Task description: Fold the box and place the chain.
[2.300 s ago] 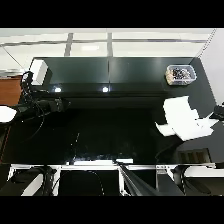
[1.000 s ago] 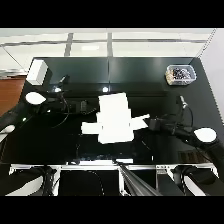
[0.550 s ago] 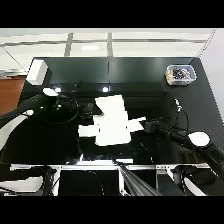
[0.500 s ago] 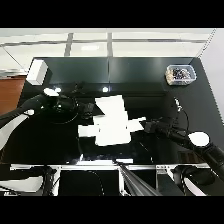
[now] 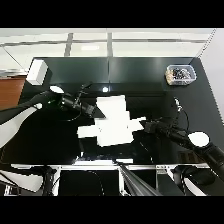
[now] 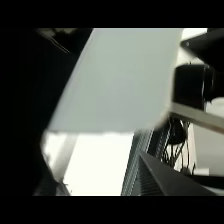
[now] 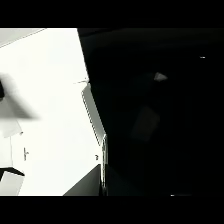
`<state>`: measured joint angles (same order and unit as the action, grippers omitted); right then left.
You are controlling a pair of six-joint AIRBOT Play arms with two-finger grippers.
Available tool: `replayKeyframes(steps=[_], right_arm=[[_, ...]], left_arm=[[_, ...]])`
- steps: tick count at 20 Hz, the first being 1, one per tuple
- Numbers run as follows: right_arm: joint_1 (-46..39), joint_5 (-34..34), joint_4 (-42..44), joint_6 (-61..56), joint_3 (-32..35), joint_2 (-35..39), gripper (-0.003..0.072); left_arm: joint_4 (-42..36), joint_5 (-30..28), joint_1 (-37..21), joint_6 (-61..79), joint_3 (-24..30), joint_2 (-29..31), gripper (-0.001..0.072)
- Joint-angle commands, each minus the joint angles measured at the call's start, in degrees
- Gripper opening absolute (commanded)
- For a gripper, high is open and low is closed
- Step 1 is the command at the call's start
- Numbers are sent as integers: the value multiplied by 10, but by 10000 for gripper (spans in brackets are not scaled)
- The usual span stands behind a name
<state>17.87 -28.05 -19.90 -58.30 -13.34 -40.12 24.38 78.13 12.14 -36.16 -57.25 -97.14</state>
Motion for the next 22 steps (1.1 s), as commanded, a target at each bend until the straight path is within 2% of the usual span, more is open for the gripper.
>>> replayKeyframes(steps=[1, 4, 6, 7, 8, 9, 10, 12, 14, 15, 18, 20, 22], right_arm=[[0, -1, -2, 0, 0, 0, 15], [0, -2, -3, 0, 0, 0, 15], [0, -2, -3, 0, 0, 0, 15], [0, -2, -3, 0, 0, 0, 15], [0, -2, -3, 0, 0, 0, 15], [0, -2, -3, 0, 0, 0, 15], [0, -2, -3, 0, 0, 1, 15], [0, -2, -5, 0, 0, 1, 38], [-2, -9, -22, 0, -13, 1, 612], [-10, -33, -56, 0, -34, 2, 669], [-61, -159, -189, 0, -124, 2, 669], [-98, -245, -242, 0, -174, 2, 668], [-130, -291, -278, 1, -196, 2, 669]], left_arm=[[61, 74, 9, 22, -67, -42, 434], [99, 78, 30, 22, -99, -56, 279], [97, 77, 38, 23, -112, -60, 261], [97, 79, 41, 23, -118, -63, 157], [97, 82, 42, 23, -123, -68, 137], [97, 89, 43, 23, -127, -73, 61], [97, 96, 43, 23, -131, -77, 26], [97, 106, 42, 18, -135, -77, 25], [97, 115, 41, -4, -136, -73, 22], [97, 122, 41, -15, -136, -68, 21], [97, 99, 41, -9, -98, -11, 20], [92, 23, 44, 50, -14, 82, 20], [92, -68, 51, 131, 79, 179, 26]])
